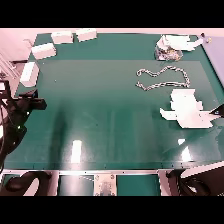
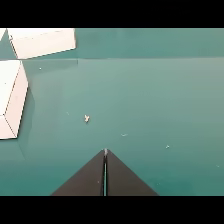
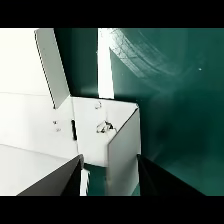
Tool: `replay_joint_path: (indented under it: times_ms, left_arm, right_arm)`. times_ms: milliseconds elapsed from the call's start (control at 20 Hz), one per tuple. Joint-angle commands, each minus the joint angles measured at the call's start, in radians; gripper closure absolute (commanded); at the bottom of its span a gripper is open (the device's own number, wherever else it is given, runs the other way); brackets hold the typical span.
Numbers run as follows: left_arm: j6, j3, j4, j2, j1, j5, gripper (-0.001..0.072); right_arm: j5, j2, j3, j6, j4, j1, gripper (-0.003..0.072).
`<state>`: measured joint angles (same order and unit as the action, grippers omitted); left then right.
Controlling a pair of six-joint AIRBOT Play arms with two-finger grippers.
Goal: Fold the box and place the chain.
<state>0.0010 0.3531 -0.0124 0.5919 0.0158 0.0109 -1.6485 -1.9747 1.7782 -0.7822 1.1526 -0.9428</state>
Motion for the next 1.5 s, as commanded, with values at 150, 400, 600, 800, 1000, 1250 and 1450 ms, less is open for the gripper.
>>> replay_joint_path:
  times_ms: [150, 400, 600, 800, 1000, 1250, 1450]
  left_arm:
    - [0.000, 0.000, 0.000, 0.000, 0.000, 0.000, 0.0690]
    - [0.000, 0.000, 0.000, 0.000, 0.000, 0.000, 0.0690]
    - [0.000, 0.000, 0.000, 0.000, 0.000, 0.000, 0.0690]
    - [0.000, 0.000, 0.000, 0.000, 0.000, 0.000, 0.0690]
    - [0.000, 0.000, 0.000, 0.000, 0.000, 0.000, 0.0690]
    - [0.000, 0.000, 0.000, 0.000, 0.000, 0.000, 0.0690]
    - [0.000, 0.000, 0.000, 0.000, 0.000, 0.000, 0.0689]
  right_arm:
    - [-0.048, -0.047, 0.000, -0.007, -0.018, 0.002, 0.0257]
    - [-0.048, -0.051, 0.000, 0.014, -0.081, 0.012, 0.0270]
    - [-0.103, -0.080, 0.000, 0.013, -0.127, 0.016, 0.0313]
    - [-0.134, -0.129, 0.000, 0.013, -0.129, 0.019, 0.0323]
    - [-0.132, -0.168, 0.000, 0.035, -0.132, 0.040, 0.0429]
    - [-0.140, -0.184, -0.001, 0.087, -0.133, 0.071, 0.0680]
    - [-0.195, -0.176, -0.002, 0.097, -0.182, 0.093, 0.0680]
